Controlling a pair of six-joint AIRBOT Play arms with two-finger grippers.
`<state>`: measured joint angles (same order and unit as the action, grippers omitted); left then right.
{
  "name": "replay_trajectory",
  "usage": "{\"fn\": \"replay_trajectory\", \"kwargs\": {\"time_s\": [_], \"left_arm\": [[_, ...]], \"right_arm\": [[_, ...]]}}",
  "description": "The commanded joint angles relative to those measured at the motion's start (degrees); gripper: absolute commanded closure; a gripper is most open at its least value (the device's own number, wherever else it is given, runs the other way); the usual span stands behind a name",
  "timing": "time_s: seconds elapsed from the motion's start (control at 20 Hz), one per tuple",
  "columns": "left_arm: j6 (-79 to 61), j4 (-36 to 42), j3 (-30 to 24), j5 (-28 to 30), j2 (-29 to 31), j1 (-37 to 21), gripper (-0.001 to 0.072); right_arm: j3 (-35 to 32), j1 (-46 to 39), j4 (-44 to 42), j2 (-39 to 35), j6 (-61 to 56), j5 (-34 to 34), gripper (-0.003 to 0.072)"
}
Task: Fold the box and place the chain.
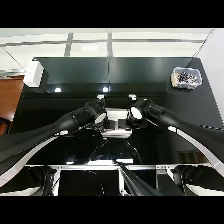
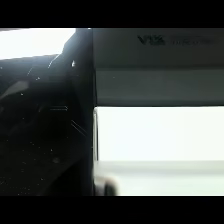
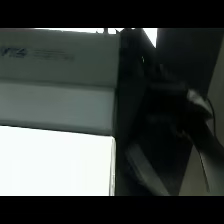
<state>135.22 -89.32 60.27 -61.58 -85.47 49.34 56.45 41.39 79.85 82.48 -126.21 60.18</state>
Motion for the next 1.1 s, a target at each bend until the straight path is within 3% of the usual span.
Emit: {"fn": "replay_trajectory", "kwargs": {"time_s": [0.0, 0.3, 0.4, 0.55, 0.6, 0.65, 0.75, 0.85, 0.95, 1.05], "left_arm": [[0.2, 0.2, 0.0, -0.2, 0.0, 0.0, 0.0682], [0.2, 0.2, 0.0, -0.1, 0.0, 0.0, 0.0682], [0.2, 0.2, 0.0, -0.2, 0.0, 0.0, 0.0682], [0.2, 0.2, 0.0, 0.0, 0.0, 0.0, 0.0682], [0.2, 0.2, 0.0, 0.0, 0.0, 0.0, 0.0682], [0.2, 0.2, 0.0, 0.0, 0.0, 0.0, 0.0682], [0.2, 0.2, 0.0, -0.3, 0.0, 0.0, 0.0682], [0.2, 0.2, 0.0, -0.4, 0.0, 0.0, 0.0682], [0.2, 0.2, 0.0, -0.4, 0.0, 0.0, 0.0682], [0.2, 0.2, 0.0, -0.4, 0.0, 0.0, 0.0682]], "right_arm": [[0.9, -0.5, 0.2, -1.7, 1.9, 2.2, 0.0248], [5.0, -2.5, 5.6, -17.9, 8.9, 9.9, 0.0247], [5.0, -4.7, 18.4, -24.5, 8.9, 12.2, 0.0249], [3.5, -9.8, 42.6, -26.5, 12.3, 13.0, 0.0245], [1.6, -14.1, 44.9, -26.1, 12.6, 8.5, 0.0075], [-0.4, -19.1, 44.2, -25.3, 12.6, 2.9, -0.0026], [-3.1, -31.0, 38.9, -21.2, 12.0, -10.3, -0.0027], [-0.8, -40.6, 30.4, -14.5, 12.0, -20.0, -0.0025], [7.9, -48.0, 20.9, -4.3, 12.1, -21.9, -0.0022], [19.7, -52.0, 13.9, 6.3, 13.0, -15.9, -0.002]]}}
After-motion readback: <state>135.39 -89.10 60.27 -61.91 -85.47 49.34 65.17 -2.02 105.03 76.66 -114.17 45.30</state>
